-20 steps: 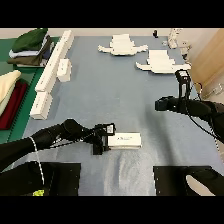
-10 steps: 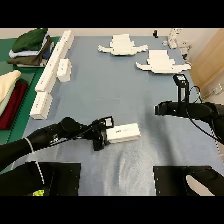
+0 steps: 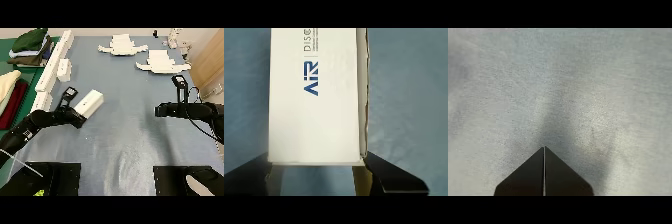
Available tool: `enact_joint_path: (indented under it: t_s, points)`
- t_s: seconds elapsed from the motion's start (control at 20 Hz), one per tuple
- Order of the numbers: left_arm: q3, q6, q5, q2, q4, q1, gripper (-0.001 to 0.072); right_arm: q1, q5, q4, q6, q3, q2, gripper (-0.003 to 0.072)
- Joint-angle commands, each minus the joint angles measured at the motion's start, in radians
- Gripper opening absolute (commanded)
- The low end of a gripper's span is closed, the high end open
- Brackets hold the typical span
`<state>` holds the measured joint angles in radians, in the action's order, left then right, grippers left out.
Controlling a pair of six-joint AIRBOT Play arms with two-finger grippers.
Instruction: Fold the box.
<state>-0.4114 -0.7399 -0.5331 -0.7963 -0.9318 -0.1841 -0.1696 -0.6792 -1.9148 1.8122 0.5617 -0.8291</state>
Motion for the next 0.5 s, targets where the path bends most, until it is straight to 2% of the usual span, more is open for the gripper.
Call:
enact_joint_path:
  t_s: [0.0, 0.2, 0.3, 0.45]
  points:
    - [-0.001, -0.143, -0.003, -0.017, -0.109, 0.188, 0.0511, -0.001, -0.001, 0.000, 0.000, 0.000, 0.001, 0.0006]
    - [-0.001, -0.144, 0.087, -0.085, -0.109, 0.300, 0.0511, -0.001, -0.001, 0.000, 0.000, 0.000, 0.001, 0.0006]
    - [-0.003, -0.144, 0.181, -0.131, -0.105, 0.306, 0.0511, -0.001, -0.001, 0.000, 0.000, 0.000, 0.001, 0.0006]
    - [-0.055, -0.143, 0.241, -0.233, -0.103, 0.306, 0.0511, 0.000, -0.002, 0.000, 0.000, 0.000, 0.001, 0.0006]
